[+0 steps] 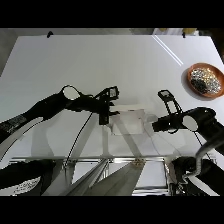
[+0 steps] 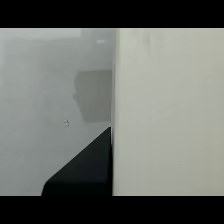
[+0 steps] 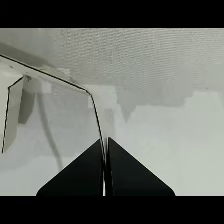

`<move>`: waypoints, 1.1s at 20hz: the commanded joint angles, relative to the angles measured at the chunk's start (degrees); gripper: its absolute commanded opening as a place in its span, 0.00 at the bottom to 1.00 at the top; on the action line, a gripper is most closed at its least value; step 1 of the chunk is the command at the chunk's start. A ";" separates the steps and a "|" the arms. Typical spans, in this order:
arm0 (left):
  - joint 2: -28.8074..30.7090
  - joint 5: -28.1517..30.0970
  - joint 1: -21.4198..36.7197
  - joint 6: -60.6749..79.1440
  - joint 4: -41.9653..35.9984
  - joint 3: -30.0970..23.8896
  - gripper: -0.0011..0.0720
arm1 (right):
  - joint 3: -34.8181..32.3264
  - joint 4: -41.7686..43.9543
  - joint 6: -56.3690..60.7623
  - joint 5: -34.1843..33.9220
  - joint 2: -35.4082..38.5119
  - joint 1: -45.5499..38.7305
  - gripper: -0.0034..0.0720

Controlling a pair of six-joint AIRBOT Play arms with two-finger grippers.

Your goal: Fold the box and place the chain.

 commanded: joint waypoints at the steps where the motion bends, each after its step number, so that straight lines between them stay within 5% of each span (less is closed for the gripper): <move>1: 0.85 0.68 0.17 -1.18 3.21 -0.02 0.02 | 2.47 -2.19 -1.99 3.26 0.00 -0.04 0.07; 5: 1.09 0.90 0.02 -3.02 3.15 -0.04 0.02 | 5.49 -0.31 -6.23 4.83 0.79 -0.04 0.10; 7: 1.07 0.37 -0.02 -3.98 3.15 -0.04 0.02 | 6.01 2.91 -8.00 5.51 0.81 -0.04 0.95; 15: -0.63 -4.17 -1.46 -3.78 5.29 -0.02 0.01 | 11.17 5.66 -13.38 12.90 4.00 -0.04 0.97; 22: -3.69 1.42 -4.66 -0.09 5.05 -0.02 0.02 | 11.21 5.73 -15.02 11.10 9.57 -0.04 0.97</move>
